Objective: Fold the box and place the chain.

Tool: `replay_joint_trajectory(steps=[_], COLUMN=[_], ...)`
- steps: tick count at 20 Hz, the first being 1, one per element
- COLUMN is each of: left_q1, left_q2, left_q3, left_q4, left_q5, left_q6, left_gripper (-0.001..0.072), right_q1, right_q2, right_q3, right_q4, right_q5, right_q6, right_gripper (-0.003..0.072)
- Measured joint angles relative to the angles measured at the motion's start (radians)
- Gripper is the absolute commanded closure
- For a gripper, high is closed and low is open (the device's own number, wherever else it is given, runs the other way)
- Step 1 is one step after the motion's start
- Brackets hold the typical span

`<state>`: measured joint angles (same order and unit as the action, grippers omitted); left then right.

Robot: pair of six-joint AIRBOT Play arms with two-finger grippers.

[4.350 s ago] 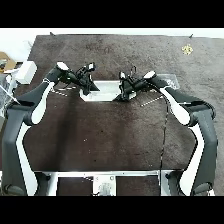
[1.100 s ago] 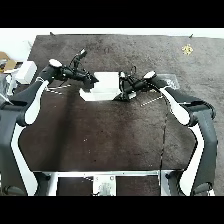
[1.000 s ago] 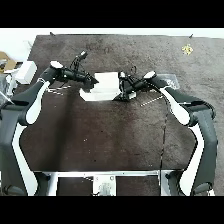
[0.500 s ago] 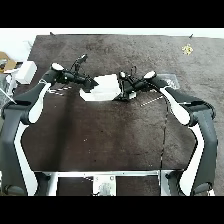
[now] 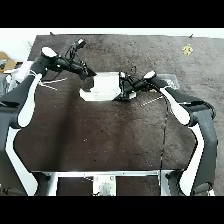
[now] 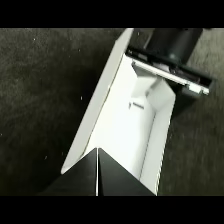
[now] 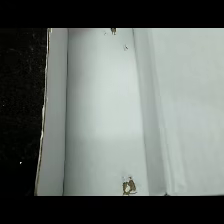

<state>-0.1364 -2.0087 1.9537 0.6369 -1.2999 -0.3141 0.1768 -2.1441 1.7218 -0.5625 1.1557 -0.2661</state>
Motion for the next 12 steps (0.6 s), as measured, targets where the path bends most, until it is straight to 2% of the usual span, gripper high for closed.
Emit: replay_joint_trajectory(steps=[1, 2, 3, 8, 12], left_q1=[0.000, 0.000, 0.000, -0.021, -0.064], left_q2=[0.012, 0.020, 0.026, 0.039, 0.041], left_q3=[0.002, 0.003, 0.002, -0.051, -0.137], left_q4=[0.049, 0.097, 0.144, 0.267, 0.356], left_q5=[-0.009, -0.023, -0.042, -0.091, -0.007], left_q6=[0.000, 0.000, 0.000, 0.156, 0.246], left_gripper=[0.0346, 0.0213, 0.0152, 0.0152, 0.0153], right_q1=[0.000, 0.000, 0.000, 0.000, 0.000], right_q2=[0.000, 0.000, 0.000, 0.000, 0.000], right_q3=[0.000, 0.000, 0.000, 0.000, 0.000], right_q4=[0.000, 0.000, 0.000, 0.000, 0.000], right_q5=[0.000, 0.000, 0.000, 0.000, 0.000], right_q6=[0.000, 0.000, 0.000, 0.000, 0.001], right_gripper=[0.0241, 0.0240, 0.0240, 0.0241, 0.0240])
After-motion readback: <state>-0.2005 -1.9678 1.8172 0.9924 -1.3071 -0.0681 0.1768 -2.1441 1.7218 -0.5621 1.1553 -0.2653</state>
